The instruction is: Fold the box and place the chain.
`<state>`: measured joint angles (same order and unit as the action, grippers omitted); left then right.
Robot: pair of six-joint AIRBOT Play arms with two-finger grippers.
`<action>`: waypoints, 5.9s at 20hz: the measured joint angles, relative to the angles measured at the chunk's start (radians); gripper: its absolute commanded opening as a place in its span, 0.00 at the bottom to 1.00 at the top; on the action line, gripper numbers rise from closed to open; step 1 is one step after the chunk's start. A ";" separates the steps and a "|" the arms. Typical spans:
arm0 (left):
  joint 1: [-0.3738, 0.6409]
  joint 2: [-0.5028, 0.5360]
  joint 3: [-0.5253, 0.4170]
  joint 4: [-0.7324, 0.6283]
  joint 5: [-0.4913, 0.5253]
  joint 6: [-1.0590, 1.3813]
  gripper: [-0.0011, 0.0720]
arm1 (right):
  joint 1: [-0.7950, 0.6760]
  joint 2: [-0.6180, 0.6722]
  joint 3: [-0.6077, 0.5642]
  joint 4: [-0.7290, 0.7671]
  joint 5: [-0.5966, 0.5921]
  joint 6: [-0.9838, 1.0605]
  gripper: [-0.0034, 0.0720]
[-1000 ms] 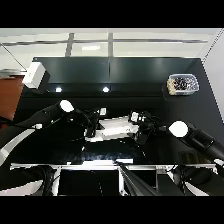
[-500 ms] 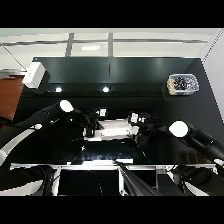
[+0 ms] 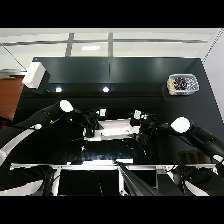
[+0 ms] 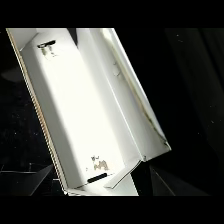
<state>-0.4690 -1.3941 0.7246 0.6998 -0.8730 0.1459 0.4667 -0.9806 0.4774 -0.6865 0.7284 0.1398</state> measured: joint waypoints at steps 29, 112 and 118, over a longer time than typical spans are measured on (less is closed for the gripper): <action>0.000 0.000 0.000 -0.001 0.000 -0.001 0.05 | -0.109 -0.010 0.015 -0.100 0.204 -0.071 0.96; 0.000 0.000 0.000 -0.001 -0.026 0.000 0.05 | 0.243 0.093 -0.054 -0.342 -0.263 0.409 0.96; 0.000 0.000 0.000 -0.002 -0.028 0.000 0.05 | 0.114 0.036 -0.033 -0.085 -0.120 0.116 0.96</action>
<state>-0.4694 -1.3941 0.7246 0.6983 -0.9009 0.1463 0.5812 -0.9443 0.4446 -0.7719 0.6086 0.2558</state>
